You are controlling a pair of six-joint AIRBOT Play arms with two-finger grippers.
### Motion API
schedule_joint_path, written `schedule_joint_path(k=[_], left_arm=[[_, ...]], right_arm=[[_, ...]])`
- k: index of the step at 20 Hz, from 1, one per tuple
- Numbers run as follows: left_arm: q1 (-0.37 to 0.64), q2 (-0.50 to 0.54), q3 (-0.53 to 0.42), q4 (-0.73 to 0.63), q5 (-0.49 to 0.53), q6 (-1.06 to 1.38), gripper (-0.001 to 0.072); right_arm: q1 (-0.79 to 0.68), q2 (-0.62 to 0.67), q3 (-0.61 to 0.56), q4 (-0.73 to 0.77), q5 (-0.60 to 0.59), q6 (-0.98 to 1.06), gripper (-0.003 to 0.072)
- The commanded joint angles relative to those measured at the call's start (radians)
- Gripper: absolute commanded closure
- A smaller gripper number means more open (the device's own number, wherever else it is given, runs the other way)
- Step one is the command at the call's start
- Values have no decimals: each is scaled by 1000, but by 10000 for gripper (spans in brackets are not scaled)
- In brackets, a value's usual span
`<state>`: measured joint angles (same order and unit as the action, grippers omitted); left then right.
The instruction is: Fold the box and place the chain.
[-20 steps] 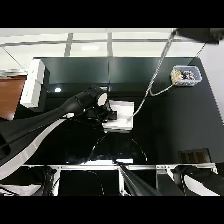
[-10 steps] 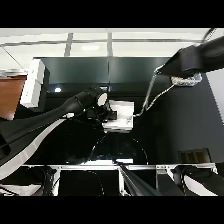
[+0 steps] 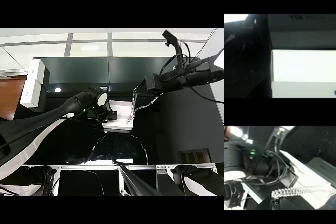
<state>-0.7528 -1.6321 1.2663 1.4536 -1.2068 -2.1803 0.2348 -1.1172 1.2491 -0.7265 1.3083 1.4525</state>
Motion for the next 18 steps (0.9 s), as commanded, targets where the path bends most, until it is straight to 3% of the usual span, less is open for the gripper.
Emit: schedule_joint_path(k=[1,7,12,15,18], left_arm=[[1,0,0,0,0,0,680],[1,0,0,0,-2,0,680],[1,0,0,0,-2,0,680],[1,0,0,0,-2,0,680],[1,0,0,0,-2,0,680]], right_arm=[[4,10,-44,26,-49,-2,675],[-6,129,-41,65,-57,-3,675],[-59,198,35,330,-82,-115,675],[-59,198,127,345,-102,-118,675],[-55,196,129,283,-50,-96,675]])
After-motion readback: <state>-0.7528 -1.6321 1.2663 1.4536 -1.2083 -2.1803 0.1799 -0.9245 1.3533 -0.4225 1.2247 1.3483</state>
